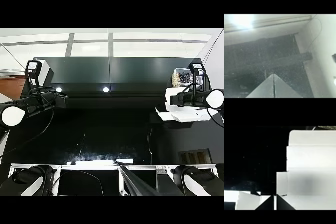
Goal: Fold the box and place the chain.
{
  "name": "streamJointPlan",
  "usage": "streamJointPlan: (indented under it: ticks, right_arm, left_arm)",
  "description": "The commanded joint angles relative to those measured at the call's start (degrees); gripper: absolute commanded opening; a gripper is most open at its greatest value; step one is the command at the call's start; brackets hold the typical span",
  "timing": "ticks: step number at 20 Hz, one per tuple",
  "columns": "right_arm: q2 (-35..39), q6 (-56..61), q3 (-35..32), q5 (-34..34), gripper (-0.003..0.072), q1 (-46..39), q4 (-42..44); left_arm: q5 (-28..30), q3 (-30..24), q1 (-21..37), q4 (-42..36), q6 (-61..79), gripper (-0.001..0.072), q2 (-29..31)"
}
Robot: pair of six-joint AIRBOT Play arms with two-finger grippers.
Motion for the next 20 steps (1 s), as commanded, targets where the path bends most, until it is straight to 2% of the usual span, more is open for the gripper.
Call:
streamJointPlan:
  ticks: [1,11,16,20]
  right_arm:
    - [-0.04,0.02,0.00,0.02,0.0044,0.07,0.00]
    - [-0.04,0.02,0.00,0.02,0.0044,0.07,0.00]
    - [-0.04,0.04,0.00,0.00,0.0044,0.07,0.00]
    - [-0.04,0.15,0.00,-0.11,0.0044,0.09,3.34]
  left_arm:
    - [0.02,0.00,0.04,0.00,0.00,0.0028,0.04]
    - [0.07,0.00,0.04,0.00,-0.02,0.0028,0.04]
    - [0.50,0.00,0.00,-2.54,-0.04,0.0028,0.04]
    - [0.42,0.00,0.00,-2.73,-0.04,0.0028,0.04]
